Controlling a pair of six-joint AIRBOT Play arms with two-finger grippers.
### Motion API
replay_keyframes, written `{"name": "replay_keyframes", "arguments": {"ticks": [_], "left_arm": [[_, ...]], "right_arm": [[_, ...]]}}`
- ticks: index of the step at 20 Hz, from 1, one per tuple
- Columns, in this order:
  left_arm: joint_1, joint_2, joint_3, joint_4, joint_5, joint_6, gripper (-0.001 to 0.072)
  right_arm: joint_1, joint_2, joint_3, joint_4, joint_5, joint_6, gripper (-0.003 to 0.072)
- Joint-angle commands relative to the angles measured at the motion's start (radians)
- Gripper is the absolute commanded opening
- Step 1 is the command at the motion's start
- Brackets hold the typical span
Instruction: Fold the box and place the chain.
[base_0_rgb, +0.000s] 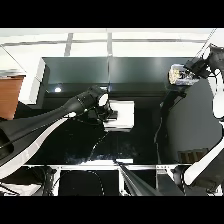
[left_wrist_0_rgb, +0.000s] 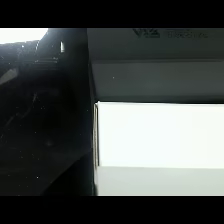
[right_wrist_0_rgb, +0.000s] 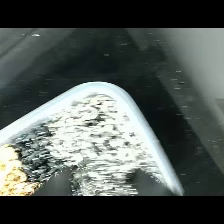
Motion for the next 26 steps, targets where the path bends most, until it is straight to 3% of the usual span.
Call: {"name": "replay_keyframes", "arguments": {"ticks": [1, 5, 11, 19, 26], "left_arm": [[-0.001, -0.001, 0.0, 0.0, -0.001, 0.0, 0.0024], [-0.001, -0.001, 0.0, 0.001, -0.001, 0.0, 0.0024], [0.0, -0.001, 0.0, 0.002, 0.004, 0.0, 0.0023], [-0.001, -0.001, 0.0, 0.001, 0.003, 0.0, 0.0024], [0.0, -0.001, 0.0, 0.001, 0.002, 0.0, 0.0024]], "right_arm": [[-0.008, -0.001, 0.001, -0.003, 0.046, -0.035, 0.0057], [-0.011, 0.061, 0.049, 0.035, 0.114, -0.234, 0.0011], [0.003, 0.357, 0.048, 0.135, 0.13, -0.401, 0.001], [0.006, 0.726, 0.048, 0.713, 0.172, -0.558, 0.001], [0.104, 0.95, -0.055, 0.745, 0.208, -0.566, 0.001]]}}
